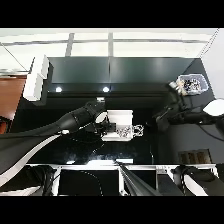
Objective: Fold the box and place the chain.
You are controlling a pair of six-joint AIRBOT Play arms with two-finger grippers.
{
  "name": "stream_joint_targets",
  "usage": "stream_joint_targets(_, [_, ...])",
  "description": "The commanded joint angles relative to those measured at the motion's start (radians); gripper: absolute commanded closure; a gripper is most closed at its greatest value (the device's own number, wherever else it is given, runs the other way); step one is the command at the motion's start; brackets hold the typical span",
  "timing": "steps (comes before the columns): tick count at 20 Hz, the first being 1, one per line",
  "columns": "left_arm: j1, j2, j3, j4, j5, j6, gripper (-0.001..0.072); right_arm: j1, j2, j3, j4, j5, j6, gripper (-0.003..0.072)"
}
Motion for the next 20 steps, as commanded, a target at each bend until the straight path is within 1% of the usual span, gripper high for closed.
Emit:
stream_joint_targets(1, [0.001, 0.000, 0.000, 0.000, 0.000, 0.000, 0.0680, 0.090, -0.001, -0.131, -0.111, -0.244, -0.333, -0.0024])
stream_joint_targets(2, [0.001, 0.000, 0.000, 0.000, 0.000, 0.000, 0.0680, 0.113, -0.001, -0.154, -0.122, -0.289, -0.435, -0.0023])
stream_joint_targets(3, [0.001, 0.000, 0.000, 0.000, 0.000, 0.000, 0.0680, 0.125, -0.002, -0.161, -0.121, -0.301, -0.525, -0.0023])
stream_joint_targets(4, [0.001, 0.000, 0.000, 0.000, 0.000, 0.000, 0.0680, 0.127, -0.006, -0.161, -0.103, -0.301, -0.573, -0.0023])
stream_joint_targets(6, [0.001, 0.000, 0.000, 0.000, 0.000, 0.000, 0.0680, 0.127, -0.021, -0.161, -0.044, -0.297, -0.578, -0.0022])
stream_joint_targets(11, [0.001, 0.000, 0.000, 0.000, 0.001, 0.000, 0.0680, 0.127, -0.066, -0.161, 0.063, -0.291, -0.720, -0.0019])
stream_joint_targets(13, [0.001, 0.000, 0.000, 0.000, 0.001, 0.000, 0.0680, 0.127, -0.085, -0.161, 0.079, -0.281, -0.816, -0.0019])
stream_joint_targets(17, [0.001, 0.000, 0.000, 0.000, 0.001, 0.000, 0.0680, 0.143, -0.129, -0.161, 0.108, -0.274, -0.891, -0.0019])
stream_joint_targets(18, [0.001, 0.000, 0.000, 0.000, 0.001, 0.000, 0.0680, 0.160, -0.135, -0.161, 0.107, -0.278, -0.914, -0.0018])
stream_joint_targets(20, [0.001, 0.000, 0.000, 0.000, 0.001, 0.000, 0.0680, 0.197, -0.142, -0.161, 0.090, -0.324, -0.942, -0.0018])
